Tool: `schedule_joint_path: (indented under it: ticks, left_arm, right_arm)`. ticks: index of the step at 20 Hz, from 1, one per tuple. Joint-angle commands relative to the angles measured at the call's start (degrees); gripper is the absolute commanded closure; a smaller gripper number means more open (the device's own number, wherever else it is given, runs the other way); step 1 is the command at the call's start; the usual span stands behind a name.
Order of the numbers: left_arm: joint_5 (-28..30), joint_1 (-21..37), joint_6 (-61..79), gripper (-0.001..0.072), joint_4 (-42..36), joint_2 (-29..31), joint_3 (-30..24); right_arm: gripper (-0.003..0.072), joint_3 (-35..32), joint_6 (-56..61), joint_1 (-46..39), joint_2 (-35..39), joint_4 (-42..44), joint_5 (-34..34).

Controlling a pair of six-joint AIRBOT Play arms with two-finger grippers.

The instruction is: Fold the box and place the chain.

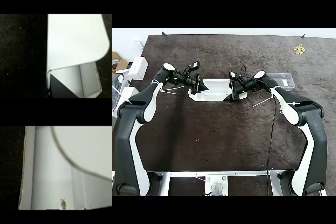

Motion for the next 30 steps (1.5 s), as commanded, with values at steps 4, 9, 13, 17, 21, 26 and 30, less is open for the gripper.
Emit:
schedule_joint_path:
  ticks: [4, 9, 13, 17, 21, 26, 30]
  left_arm:
    - [0.0, 0.0, 0.0, 0.0697, 0.0, 0.0, 0.0]
    - [0.0, 0.0, 0.0, 0.0697, 0.0, 0.0, 0.0]
    - [0.0, 0.0, 0.0, 0.0697, 0.0, 0.0, 0.0]
    - [0.0, 0.0, 0.0, 0.0697, 0.0, 0.0, 0.0]
    - [-0.2, 0.0, -0.1, 0.0696, 0.0, 0.0, 0.0]
    - [-0.8, 0.0, -0.4, 0.048, -2.9, 0.0, 0.0]
    - [-1.8, 0.1, -0.7, 0.0468, -2.9, 0.1, 0.0]
  right_arm:
    - [0.0363, 0.0, 0.0, 0.0, 0.0, 0.0, -0.3]
    - [0.0363, 0.0, 0.0, 0.0, 0.0, 0.0, -0.3]
    - [0.0363, 0.0, 0.0, 0.0, 0.0, 0.0, -0.3]
    - [0.0363, 0.0, 0.0, 0.0, 0.0, 0.0, -0.3]
    - [0.0363, 0.0, 0.0, 0.0, 0.0, 0.0, -0.3]
    - [0.0363, 0.0, 0.0, 0.0, 0.0, 0.0, -0.3]
    - [0.0363, 0.0, 0.0, 0.0, 0.0, 0.0, -0.3]
